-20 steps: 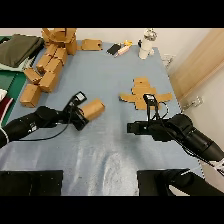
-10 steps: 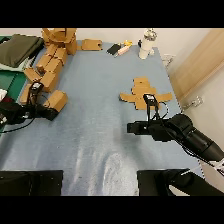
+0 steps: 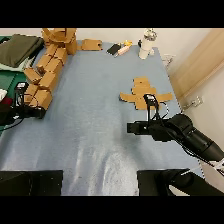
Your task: Fold the box.
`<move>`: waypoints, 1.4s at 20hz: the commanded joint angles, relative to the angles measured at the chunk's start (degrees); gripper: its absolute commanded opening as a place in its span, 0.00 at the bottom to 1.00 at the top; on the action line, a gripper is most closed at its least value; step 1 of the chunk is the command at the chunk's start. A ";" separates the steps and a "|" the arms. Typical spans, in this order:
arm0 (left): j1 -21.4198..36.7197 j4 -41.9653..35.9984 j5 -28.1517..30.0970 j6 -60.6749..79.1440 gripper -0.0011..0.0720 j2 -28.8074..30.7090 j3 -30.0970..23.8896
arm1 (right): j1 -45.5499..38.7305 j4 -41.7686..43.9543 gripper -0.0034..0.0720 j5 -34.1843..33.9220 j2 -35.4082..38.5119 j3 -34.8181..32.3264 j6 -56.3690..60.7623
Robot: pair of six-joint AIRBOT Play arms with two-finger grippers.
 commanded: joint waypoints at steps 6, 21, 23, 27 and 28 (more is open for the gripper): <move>0.22 -0.90 2.47 -2.71 0.74 -5.66 3.98 | 0.00 0.26 0.05 1.64 -0.02 0.07 0.15; 0.37 1.75 0.31 -2.49 0.97 -7.72 5.44 | 0.00 0.57 0.05 2.51 -0.02 0.07 0.13; 0.98 1.92 -3.43 -2.73 0.97 -6.49 5.44 | 0.00 0.72 0.05 2.47 -0.02 0.07 0.13; 3.08 16.63 -16.72 -13.92 0.97 -0.15 5.44 | 0.00 3.23 0.05 1.97 -0.02 0.07 0.11; 3.39 21.14 -20.70 -17.73 0.97 1.68 5.44 | 0.00 4.13 0.05 1.46 -0.07 0.07 0.11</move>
